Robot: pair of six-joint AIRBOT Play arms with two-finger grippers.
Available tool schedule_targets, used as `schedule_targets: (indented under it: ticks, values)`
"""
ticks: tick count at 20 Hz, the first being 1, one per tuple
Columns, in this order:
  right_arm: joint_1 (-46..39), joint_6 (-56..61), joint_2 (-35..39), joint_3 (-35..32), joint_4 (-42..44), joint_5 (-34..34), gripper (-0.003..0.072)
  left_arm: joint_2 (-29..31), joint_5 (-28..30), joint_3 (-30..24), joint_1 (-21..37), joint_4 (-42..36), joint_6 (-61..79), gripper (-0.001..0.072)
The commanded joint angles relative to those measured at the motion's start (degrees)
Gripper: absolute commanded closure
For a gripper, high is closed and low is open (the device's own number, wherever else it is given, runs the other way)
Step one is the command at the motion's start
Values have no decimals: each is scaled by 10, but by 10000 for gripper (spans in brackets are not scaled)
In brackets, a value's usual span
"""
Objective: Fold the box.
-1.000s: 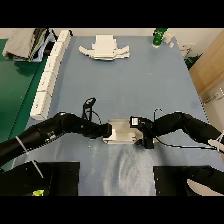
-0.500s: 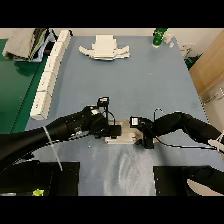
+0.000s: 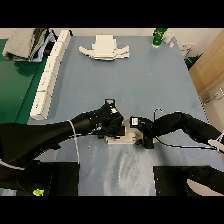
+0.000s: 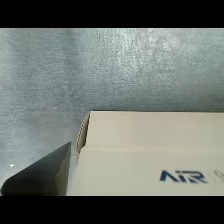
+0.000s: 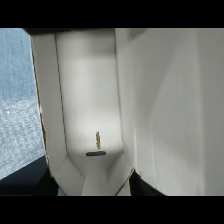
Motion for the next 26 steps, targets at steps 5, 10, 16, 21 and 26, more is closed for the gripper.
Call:
schedule_targets:
  ticks: [5, 10, 16, 21, 26]
  values:
    - [0, 0, 0, 0, 0, 0, 125, -36, -33, 22, -1, 19, -3, 631]
    - [0, 0, 0, 0, 0, 0, 125, -36, -37, 23, -1, 24, -5, 698]
    - [0, 0, 0, 0, 0, 0, 125, -36, -108, 52, 1, 28, 0, 76]
    - [0, 0, 0, 0, 0, 0, 125, -14, -217, 106, -1, 46, 32, 76]
    - [0, 0, 0, 0, 0, 0, 125, 56, -218, 123, 0, 46, 36, 77]
